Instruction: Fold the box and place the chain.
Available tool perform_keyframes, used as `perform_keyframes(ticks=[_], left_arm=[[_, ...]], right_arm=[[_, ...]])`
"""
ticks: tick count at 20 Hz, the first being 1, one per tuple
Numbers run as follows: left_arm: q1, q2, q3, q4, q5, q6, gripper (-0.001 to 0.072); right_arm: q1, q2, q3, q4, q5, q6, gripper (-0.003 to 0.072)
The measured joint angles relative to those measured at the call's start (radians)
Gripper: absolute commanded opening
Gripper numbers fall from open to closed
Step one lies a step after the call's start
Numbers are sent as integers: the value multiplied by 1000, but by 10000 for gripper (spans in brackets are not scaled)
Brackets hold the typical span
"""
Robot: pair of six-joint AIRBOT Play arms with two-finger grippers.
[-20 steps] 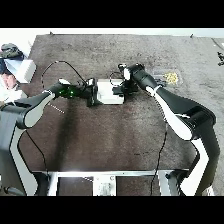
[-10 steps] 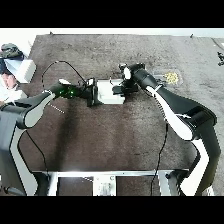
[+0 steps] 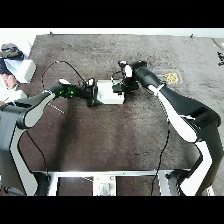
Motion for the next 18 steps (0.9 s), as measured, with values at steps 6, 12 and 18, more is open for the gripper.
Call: perform_keyframes(ticks=[6,12,18], left_arm=[[0,0,0,0,0,-5,397],[0,0,0,0,0,-3,397],[0,0,0,0,0,-2,397]], right_arm=[[-56,147,0,-24,-28,-159,388],[-282,233,-3,-51,-134,-238,317],[-481,134,-5,9,-179,-296,316]])
